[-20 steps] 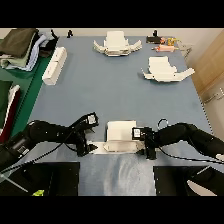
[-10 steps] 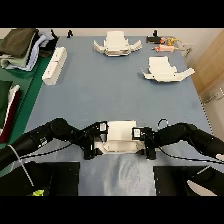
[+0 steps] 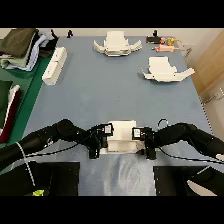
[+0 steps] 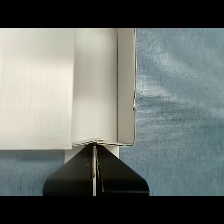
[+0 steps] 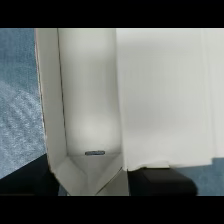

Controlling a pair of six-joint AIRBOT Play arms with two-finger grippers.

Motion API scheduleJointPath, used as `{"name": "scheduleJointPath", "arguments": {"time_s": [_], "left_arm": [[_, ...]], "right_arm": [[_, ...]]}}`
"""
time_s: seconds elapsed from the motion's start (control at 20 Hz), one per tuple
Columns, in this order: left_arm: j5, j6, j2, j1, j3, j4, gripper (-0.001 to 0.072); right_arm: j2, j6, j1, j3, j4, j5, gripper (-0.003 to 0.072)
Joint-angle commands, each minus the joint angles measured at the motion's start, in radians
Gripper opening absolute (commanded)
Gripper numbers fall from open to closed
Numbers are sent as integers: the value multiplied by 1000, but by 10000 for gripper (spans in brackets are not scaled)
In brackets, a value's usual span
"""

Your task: Fold the box.

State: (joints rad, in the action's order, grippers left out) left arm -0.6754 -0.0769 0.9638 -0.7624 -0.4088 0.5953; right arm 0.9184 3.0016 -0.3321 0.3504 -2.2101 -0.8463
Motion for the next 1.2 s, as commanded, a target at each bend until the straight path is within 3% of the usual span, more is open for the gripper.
{"name": "scheduleJointPath", "arguments": {"time_s": [0.0,0.2,0.25,0.3,0.35,0.55,0.6,0.7,0.75,0.95,1.15], "left_arm": [[46,20,3,-28,-3,-36,44],[73,43,3,-63,-2,-80,57],[73,33,3,-67,-2,-80,238],[74,17,3,-67,-2,-80,491],[74,-2,3,-67,-2,-79,541],[74,-2,2,-67,-2,-75,540],[72,-12,0,-65,-2,-72,493],[70,-114,-22,-65,-4,24,65],[62,-215,-42,-65,-6,116,14],[-51,-692,-149,-65,-23,459,13],[-208,-1081,-290,-18,-51,636,13]], "right_arm": [[1,0,0,0,0,0,509],[1,0,0,0,0,0,509],[1,0,0,0,0,0,509],[1,0,0,0,0,0,509],[1,0,0,0,0,0,509],[1,0,0,0,0,0,509],[1,0,0,0,0,0,509],[1,0,0,0,0,0,509],[1,0,0,0,0,0,509],[1,0,0,0,0,0,509],[1,0,0,0,0,0,509]]}}
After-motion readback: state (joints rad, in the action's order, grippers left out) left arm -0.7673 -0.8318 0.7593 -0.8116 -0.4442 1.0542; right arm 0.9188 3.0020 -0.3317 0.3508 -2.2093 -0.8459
